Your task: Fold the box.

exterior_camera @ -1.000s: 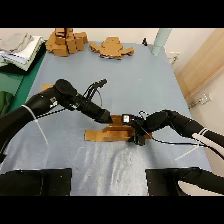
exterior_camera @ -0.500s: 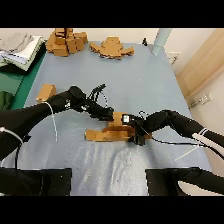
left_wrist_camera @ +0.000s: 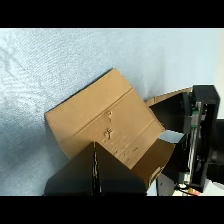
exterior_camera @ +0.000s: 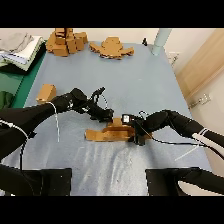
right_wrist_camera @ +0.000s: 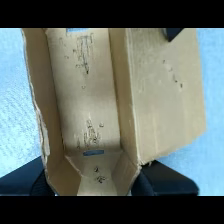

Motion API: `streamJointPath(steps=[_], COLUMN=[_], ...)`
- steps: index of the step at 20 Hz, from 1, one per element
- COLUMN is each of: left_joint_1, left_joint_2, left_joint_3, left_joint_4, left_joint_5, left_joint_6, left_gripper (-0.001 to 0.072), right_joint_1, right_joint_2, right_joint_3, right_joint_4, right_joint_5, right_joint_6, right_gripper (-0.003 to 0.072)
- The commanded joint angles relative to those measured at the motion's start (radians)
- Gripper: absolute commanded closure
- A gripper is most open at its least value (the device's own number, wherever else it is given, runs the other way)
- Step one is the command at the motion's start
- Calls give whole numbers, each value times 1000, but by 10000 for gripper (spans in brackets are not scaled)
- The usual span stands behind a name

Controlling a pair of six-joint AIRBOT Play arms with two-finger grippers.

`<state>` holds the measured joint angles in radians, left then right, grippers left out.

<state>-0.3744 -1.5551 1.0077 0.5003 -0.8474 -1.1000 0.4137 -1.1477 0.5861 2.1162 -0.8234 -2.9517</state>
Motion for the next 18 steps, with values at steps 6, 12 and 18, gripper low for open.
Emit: streamJointPath(steps=[6, 12, 18], left_joint_1=[37, 68, 59], left_joint_2=[79, 358, 679], left_joint_3=[1, -82, -371], left_joint_4=[-6, 133, 128], left_joint_5=[-25, -17, 7], left_joint_6=[106, 248, 512], left_gripper=[699, 701, 701], right_joint_1=[-1, -1, -1], right_joint_2=[0, 0, 0], right_joint_3=[0, 0, 0], right_joint_4=[0, 0, 0], right_joint_5=[0, 0, 0], right_joint_6=[0, 0, 0], right_gripper=[94, 94, 93])
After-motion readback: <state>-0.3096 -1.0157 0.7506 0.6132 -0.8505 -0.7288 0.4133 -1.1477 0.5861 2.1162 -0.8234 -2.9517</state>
